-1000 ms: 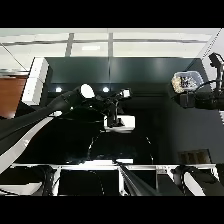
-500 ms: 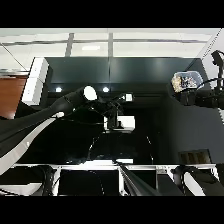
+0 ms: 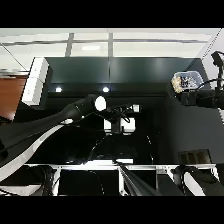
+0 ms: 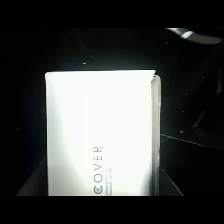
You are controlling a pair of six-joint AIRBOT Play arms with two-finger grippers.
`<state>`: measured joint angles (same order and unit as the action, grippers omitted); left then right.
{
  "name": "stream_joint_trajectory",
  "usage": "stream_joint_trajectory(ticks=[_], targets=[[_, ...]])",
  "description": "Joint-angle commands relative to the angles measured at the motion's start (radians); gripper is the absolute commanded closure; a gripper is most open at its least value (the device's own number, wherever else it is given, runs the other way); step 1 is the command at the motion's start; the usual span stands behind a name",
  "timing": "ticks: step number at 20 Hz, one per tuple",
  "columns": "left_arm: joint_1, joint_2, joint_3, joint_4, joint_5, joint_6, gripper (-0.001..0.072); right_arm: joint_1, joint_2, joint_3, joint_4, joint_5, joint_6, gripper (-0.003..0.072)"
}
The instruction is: Fold the box and place the chain.
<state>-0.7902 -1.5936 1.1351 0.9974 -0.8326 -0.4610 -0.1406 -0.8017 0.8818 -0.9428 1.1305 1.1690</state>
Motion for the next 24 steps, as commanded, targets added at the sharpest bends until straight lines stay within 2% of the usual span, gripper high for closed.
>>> stream_joint_trajectory(ticks=[1, 2, 3, 6, 9, 12, 16, 20, 22, 24], targets=[[-0.043, 0.001, 0.001, 0.165, 0.026, -0.187, 0.0174, -0.001, 0.000, 0.001, -0.012, -0.018, 0.021, 0.0667], [-0.045, 0.006, 0.001, 0.190, -0.022, -0.226, 0.0300, -0.001, 0.000, 0.001, -0.017, -0.023, 0.027, 0.0668], [-0.039, 0.016, 0.001, 0.219, -0.076, -0.294, 0.0349, -0.001, 0.000, 0.001, -0.019, -0.024, 0.029, 0.0668], [0.031, 0.077, -0.002, 0.352, -0.196, -0.540, 0.0350, -0.001, 0.000, 0.001, -0.019, -0.024, 0.029, 0.0668], [0.179, 0.195, -0.047, 0.415, -0.270, -0.681, 0.0349, -0.001, 0.000, 0.001, -0.019, -0.024, 0.032, 0.0668], [0.408, 0.348, -0.153, 0.439, -0.327, -0.708, 0.0350, -0.001, 0.000, 0.001, -0.020, -0.025, 0.032, 0.0668], [0.831, 0.487, -0.276, 0.457, -0.378, -0.719, 0.0349, -0.001, 0.000, 0.000, -0.020, -0.037, 0.031, 0.0668], [1.195, 0.494, -0.286, 0.457, -0.421, -0.722, 0.0350, -0.001, 0.000, 0.001, -0.020, -0.042, 0.031, 0.0668], [1.324, 0.493, -0.286, 0.457, -0.388, -0.724, 0.0350, -0.001, 0.000, 0.001, -0.020, -0.042, 0.031, 0.0668], [1.408, 0.491, -0.286, 0.460, -0.314, -0.718, 0.0349, -0.001, 0.000, 0.000, -0.027, -0.042, 0.031, 0.0668]])
